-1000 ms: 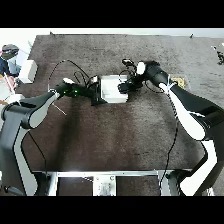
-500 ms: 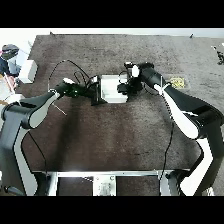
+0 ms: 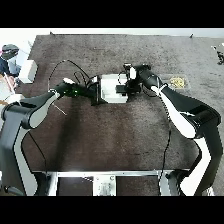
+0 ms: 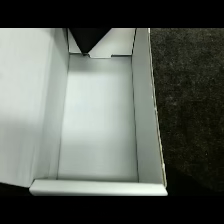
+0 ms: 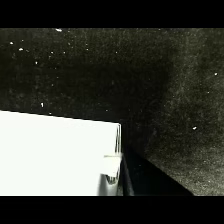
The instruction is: Fold the box and place the chain.
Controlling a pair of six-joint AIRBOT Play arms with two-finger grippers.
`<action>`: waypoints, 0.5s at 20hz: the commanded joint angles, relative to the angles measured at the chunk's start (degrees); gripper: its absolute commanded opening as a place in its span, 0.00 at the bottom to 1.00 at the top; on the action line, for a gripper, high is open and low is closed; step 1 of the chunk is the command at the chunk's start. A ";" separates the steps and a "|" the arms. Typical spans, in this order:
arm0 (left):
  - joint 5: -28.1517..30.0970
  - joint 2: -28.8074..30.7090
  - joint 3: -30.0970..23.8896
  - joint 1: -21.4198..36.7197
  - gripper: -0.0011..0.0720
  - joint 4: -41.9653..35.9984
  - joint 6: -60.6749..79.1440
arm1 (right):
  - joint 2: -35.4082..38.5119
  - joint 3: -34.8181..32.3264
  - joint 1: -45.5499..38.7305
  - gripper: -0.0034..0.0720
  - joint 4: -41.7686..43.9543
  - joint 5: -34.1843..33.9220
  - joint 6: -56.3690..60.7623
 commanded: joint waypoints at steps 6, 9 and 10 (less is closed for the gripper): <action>0.07 0.02 0.02 0.02 0.40 0.00 0.02 | -0.04 0.04 0.22 0.08 -1.92 0.94 1.77; 0.04 0.02 0.02 0.02 0.41 0.02 0.00 | 0.04 0.07 0.22 0.19 -1.95 -0.24 3.26; 0.04 0.02 0.02 0.02 0.40 0.02 0.02 | 0.22 0.07 0.22 0.45 -1.95 -0.20 3.26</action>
